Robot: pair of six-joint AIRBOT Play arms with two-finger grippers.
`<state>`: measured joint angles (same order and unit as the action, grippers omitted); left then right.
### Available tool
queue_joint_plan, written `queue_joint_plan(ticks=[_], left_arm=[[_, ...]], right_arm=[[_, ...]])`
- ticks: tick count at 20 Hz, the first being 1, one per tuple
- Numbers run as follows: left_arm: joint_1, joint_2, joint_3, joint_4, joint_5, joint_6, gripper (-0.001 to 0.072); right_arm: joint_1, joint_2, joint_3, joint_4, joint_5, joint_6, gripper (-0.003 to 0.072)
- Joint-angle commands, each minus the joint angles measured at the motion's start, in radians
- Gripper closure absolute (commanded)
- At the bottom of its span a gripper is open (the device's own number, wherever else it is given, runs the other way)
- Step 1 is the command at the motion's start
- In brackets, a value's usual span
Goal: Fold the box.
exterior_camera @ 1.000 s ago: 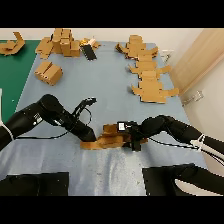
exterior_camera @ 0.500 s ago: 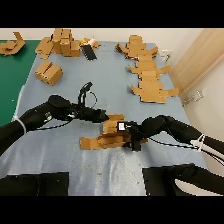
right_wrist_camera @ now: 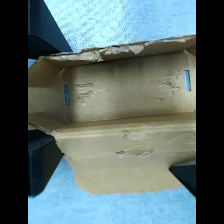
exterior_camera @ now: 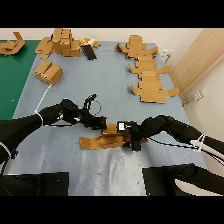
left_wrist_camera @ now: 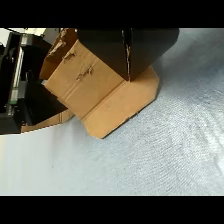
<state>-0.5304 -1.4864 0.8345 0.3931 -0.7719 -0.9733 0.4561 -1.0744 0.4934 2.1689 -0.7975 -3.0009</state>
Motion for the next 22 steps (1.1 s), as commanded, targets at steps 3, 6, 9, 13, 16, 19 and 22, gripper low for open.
queue_joint_plan(ticks=[3, 6, 9, 13, 16, 19, 22], left_arm=[[0.044, -0.002, 0.037, -0.15, -0.127, 0.164, 0.0699], [0.181, 0.029, 0.032, -0.294, -0.386, 0.38, 0.0699], [0.352, 0.077, -0.017, -0.304, -0.62, 0.49, 0.0699], [0.468, 0.216, -0.11, -0.131, -0.559, 0.676, 0.0702], [0.368, 0.364, -0.192, 0.051, -0.335, 0.751, 0.07], [0.191, 0.446, -0.21, 0.266, -0.245, 0.764, 0.0699], [0.041, 0.47, -0.21, 0.471, -0.153, 0.764, 0.069]], right_arm=[[0.001, 0.0, 0.0, 0.0, 0.0, 0.0, 0.0185], [0.001, 0.0, 0.0, 0.0, 0.0, 0.0, 0.0185], [0.001, 0.0, 0.0, 0.0, 0.0, 0.0, 0.0185], [0.0, 0.0, 0.0, 0.0, 0.0, 0.0, 0.0185], [0.0, -0.001, 0.0, -0.001, 0.0, 0.0, 0.0185], [0.0, 0.0, 0.0, -0.001, 0.0, 0.0, 0.0185], [0.0, 0.0, 0.0, 0.0, 0.0, 0.0, 0.0185]])
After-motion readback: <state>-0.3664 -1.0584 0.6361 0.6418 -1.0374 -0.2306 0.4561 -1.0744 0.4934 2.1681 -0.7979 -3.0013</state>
